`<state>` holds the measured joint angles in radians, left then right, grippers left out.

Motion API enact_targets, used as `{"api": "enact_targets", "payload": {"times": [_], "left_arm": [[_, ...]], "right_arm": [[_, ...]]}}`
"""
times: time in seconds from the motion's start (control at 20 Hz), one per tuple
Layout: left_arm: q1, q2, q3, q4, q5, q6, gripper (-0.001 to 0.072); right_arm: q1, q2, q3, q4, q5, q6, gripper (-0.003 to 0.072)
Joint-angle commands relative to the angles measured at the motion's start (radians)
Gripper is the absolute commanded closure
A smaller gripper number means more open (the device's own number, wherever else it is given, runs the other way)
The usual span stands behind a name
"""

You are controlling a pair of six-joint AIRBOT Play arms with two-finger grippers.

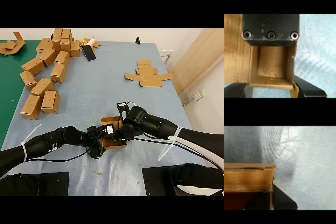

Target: Fold the box.

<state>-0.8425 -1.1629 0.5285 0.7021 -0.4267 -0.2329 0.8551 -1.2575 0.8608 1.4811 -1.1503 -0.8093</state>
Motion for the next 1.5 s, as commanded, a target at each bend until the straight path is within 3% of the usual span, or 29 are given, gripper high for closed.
{"api": "enact_targets", "payload": {"times": [0.0, 0.05, 0.15, 0.25, 0.4, 0.65, 0.8, 0.85, 0.9, 0.95, 1.05, 1.15, 1.25, 1.35, 1.45], "left_arm": [[0.001, 0.001, 0.000, 0.000, 0.000, 0.001, 0.0189], [0.001, 0.001, 0.000, 0.000, 0.000, 0.001, 0.0189], [0.001, 0.001, 0.000, 0.000, 0.000, 0.001, 0.0188], [0.001, 0.001, 0.000, 0.000, 0.000, 0.001, 0.0189], [0.001, 0.001, 0.000, 0.000, 0.000, 0.001, 0.0189], [0.001, 0.001, 0.000, 0.000, 0.000, 0.001, 0.0189], [0.001, 0.001, 0.000, 0.000, 0.000, 0.001, 0.0188], [0.001, 0.001, 0.000, 0.000, 0.000, 0.001, 0.0189], [0.001, 0.001, 0.000, 0.000, 0.000, 0.001, 0.0189], [0.001, 0.001, 0.000, 0.000, 0.000, 0.001, 0.0189], [0.001, 0.001, 0.000, 0.000, 0.001, 0.001, 0.0189], [0.001, 0.001, 0.000, 0.000, 0.000, 0.001, 0.0189], [0.001, 0.001, 0.000, 0.000, 0.000, 0.001, 0.0189], [0.001, 0.001, 0.000, 0.000, 0.001, 0.001, 0.0189], [0.001, 0.001, 0.000, 0.000, 0.001, 0.001, 0.0189]], "right_arm": [[0.006, 0.000, 0.000, 0.018, 0.005, -0.024, 0.0683], [0.010, 0.000, 0.000, 0.018, 0.012, -0.031, 0.0629], [0.009, 0.000, 0.000, 0.018, 0.019, -0.030, 0.0432], [0.008, 0.000, 0.000, 0.018, 0.014, -0.030, 0.0311], [0.006, 0.011, 0.000, 0.019, 0.013, -0.030, 0.0295], [0.005, 0.140, 0.013, 0.034, -0.114, -0.031, 0.0319], [0.004, 0.289, 0.013, 0.044, -0.113, -0.029, 0.0413], [-0.011, 0.330, 0.011, 0.043, -0.126, -0.029, 0.0567], [-0.040, 0.357, 0.004, 0.032, -0.138, -0.030, 0.0649], [-0.088, 0.370, -0.010, 0.017, -0.142, -0.048, 0.0686], [-0.238, 0.365, -0.054, 0.034, -0.094, -0.145, 0.0686], [-0.439, 0.312, -0.097, 0.219, 0.061, -0.365, 0.0686], [-0.632, 0.201, -0.101, 0.597, 0.150, -0.720, 0.0686], [-0.765, 0.059, -0.083, 0.942, 0.125, -1.036, 0.0686], [-0.828, -0.097, -0.035, 1.104, 0.039, -1.206, 0.0686]]}}
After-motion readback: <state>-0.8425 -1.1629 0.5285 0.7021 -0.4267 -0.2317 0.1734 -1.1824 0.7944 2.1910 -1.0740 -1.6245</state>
